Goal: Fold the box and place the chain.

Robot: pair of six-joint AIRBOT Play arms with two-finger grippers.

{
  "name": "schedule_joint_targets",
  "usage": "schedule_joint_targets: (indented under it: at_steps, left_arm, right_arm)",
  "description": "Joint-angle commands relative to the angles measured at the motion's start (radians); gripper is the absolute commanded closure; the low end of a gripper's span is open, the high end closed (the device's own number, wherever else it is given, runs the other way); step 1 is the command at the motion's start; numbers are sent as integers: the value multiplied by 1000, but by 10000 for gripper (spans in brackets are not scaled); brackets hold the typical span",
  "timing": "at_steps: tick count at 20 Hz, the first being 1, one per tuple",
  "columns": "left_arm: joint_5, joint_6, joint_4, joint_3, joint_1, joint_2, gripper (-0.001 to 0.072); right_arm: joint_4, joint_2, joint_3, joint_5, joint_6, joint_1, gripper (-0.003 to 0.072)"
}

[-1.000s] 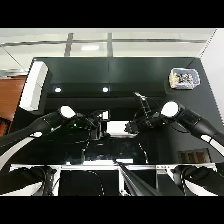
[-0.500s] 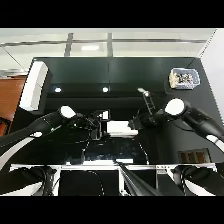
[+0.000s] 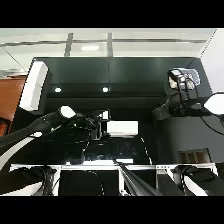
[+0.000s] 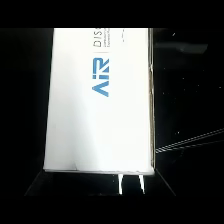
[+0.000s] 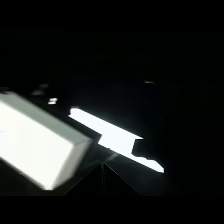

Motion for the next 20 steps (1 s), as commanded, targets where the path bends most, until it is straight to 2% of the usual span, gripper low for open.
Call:
schedule_joint_targets:
  at_steps: [1,7,14,16,18,20]
  left_arm:
    - [-1,0,0,1,0,-1,245]
    - [29,-2,-23,1,-2,-1,246]
    - [18,-2,-22,2,-2,2,236]
    - [18,-2,3,2,-2,34,-6]
    - [18,-53,72,2,0,104,-6]
    - [11,-206,182,2,2,202,-6]
  right_arm:
    - [-227,23,-22,-36,52,-40,674]
    - [-182,23,-77,-28,63,-39,673]
    - [-181,23,-80,-51,113,-39,674]
    - [-181,23,-80,-39,130,-39,674]
    - [-183,23,-80,-7,129,-39,674]
    - [-185,23,-80,14,129,-39,674]
